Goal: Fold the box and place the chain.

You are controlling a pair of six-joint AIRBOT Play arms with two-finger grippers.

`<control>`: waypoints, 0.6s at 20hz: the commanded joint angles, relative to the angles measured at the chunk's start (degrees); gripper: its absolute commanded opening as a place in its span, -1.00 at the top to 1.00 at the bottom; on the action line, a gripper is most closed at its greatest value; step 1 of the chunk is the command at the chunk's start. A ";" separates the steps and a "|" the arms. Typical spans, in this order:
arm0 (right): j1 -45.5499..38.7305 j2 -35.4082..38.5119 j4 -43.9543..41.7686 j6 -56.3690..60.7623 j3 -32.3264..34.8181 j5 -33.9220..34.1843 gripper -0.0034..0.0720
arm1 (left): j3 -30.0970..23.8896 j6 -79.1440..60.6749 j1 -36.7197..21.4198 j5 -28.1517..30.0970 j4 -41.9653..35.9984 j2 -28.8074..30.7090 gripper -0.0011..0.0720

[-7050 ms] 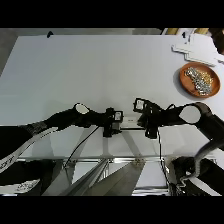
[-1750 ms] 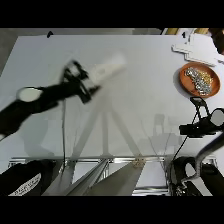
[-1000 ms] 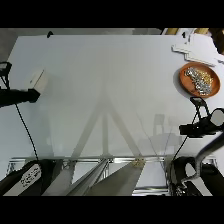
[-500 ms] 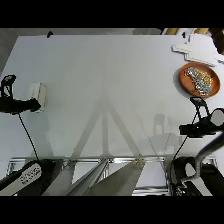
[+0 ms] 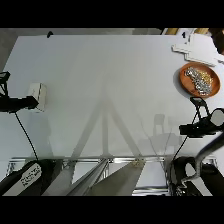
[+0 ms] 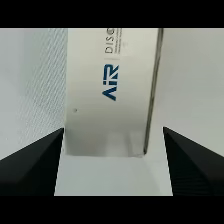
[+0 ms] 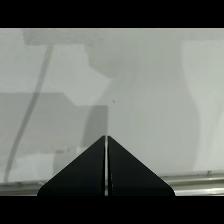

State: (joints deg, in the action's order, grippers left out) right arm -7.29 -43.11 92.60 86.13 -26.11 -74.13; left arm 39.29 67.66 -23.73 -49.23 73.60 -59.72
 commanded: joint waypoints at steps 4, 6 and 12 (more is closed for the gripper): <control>-0.04 0.04 -0.02 0.00 0.02 -0.02 0.86 | -0.02 0.09 4.94 -0.74 -0.81 10.62 -0.92; -0.04 0.04 -0.02 0.00 0.02 -0.02 0.86 | -0.02 0.15 7.10 -1.29 2.54 13.94 -0.92; -0.04 0.04 -0.02 0.00 0.02 -0.02 0.86 | -0.02 0.76 10.99 -3.89 2.95 20.90 -0.92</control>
State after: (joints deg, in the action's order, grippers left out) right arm -7.29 -43.11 92.60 86.11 -26.11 -74.13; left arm 39.29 67.92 -14.44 -51.77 75.79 -41.63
